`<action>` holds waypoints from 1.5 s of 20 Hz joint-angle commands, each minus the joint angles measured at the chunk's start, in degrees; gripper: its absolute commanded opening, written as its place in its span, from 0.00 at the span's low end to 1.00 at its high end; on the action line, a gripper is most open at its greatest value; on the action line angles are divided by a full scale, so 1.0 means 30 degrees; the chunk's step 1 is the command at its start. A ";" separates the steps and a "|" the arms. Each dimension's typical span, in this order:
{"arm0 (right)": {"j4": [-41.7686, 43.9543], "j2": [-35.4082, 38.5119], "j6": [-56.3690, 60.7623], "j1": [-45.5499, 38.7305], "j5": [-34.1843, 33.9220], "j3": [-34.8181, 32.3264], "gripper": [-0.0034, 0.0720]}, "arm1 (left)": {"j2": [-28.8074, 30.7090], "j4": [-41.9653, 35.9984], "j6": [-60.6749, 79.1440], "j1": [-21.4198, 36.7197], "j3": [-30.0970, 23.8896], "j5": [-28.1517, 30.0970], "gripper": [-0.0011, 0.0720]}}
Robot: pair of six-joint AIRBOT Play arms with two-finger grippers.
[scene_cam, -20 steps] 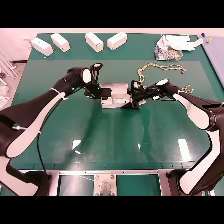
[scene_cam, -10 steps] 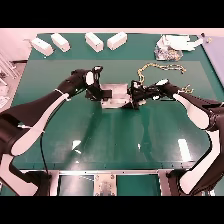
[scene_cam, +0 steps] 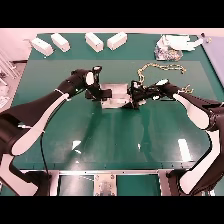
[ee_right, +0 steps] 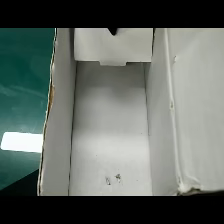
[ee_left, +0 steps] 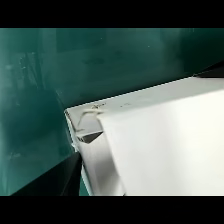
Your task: Fold the box and place the chain.
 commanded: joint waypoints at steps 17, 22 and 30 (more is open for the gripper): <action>0.0007 0.0015 0.0000 0.0000 0.0000 0.0007 0.82 | -0.0007 -0.0240 -0.2047 -0.0262 -0.0015 -0.1086 0.51; 0.0007 0.0007 0.0007 0.0000 0.0000 0.0007 0.82 | -0.0007 0.0386 -0.3883 -0.0335 0.0029 -0.1399 0.51; 0.0015 0.0007 0.0007 0.0000 0.0000 0.0007 0.82 | -0.0284 0.2404 -0.6375 -0.0845 0.0313 -0.1661 0.51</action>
